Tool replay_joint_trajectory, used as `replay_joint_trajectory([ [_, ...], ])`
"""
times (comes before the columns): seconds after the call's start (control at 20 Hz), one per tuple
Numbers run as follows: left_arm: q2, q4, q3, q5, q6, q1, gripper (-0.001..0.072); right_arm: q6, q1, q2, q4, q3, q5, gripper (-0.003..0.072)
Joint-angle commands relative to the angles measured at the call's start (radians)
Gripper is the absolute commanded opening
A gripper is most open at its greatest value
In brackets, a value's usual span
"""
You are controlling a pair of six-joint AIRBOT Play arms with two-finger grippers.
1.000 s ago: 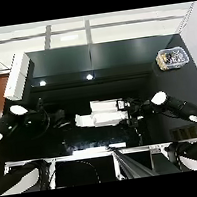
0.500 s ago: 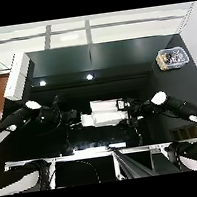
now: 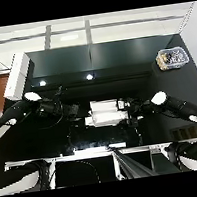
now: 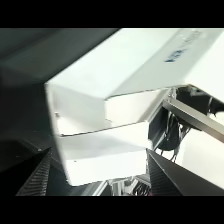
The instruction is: Fold the box and place the chain.
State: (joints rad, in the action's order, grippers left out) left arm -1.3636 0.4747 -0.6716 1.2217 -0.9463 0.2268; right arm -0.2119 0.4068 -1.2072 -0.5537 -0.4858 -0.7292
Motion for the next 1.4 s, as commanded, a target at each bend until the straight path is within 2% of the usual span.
replay_joint_trajectory([
  [0.0,0.000,-0.008,-0.010,0.009,-0.003,0.050,0.0668,0.002,0.000,0.000,0.000,0.000,0.000,0.0202],
  [0.15,0.000,-0.007,-0.024,-0.005,-0.003,0.085,0.0667,0.002,0.000,0.000,0.000,0.000,0.000,0.0202],
  [0.2,0.000,-0.005,-0.033,-0.014,-0.003,0.095,0.0656,0.002,0.000,0.000,0.000,0.000,0.000,0.0202],
  [0.25,0.000,-0.003,-0.047,-0.018,-0.003,0.104,0.0610,0.002,0.000,0.000,0.000,0.000,0.000,0.0203],
  [0.35,0.000,0.014,-0.076,-0.032,-0.018,0.119,0.0610,0.002,0.000,0.000,0.000,0.000,0.001,0.0202],
  [0.7,0.000,0.300,-0.159,-0.108,-0.297,0.231,0.0610,0.002,0.000,0.000,0.000,0.000,0.001,0.0202],
  [0.8,0.000,0.346,-0.169,-0.136,-0.350,0.264,0.0609,0.002,0.000,0.000,0.000,0.000,0.001,0.0202],
  [1.05,0.000,0.356,-0.178,-0.176,-0.415,0.320,0.0609,0.002,0.000,0.000,0.000,0.000,0.001,0.0202],
  [1.1,0.000,0.356,-0.183,-0.178,-0.429,0.326,0.0588,0.002,0.000,0.000,0.000,0.000,0.001,0.0202],
  [1.35,0.000,0.364,-0.217,-0.192,-0.473,0.329,0.0570,0.002,0.000,0.000,0.001,0.000,0.001,0.0202],
])
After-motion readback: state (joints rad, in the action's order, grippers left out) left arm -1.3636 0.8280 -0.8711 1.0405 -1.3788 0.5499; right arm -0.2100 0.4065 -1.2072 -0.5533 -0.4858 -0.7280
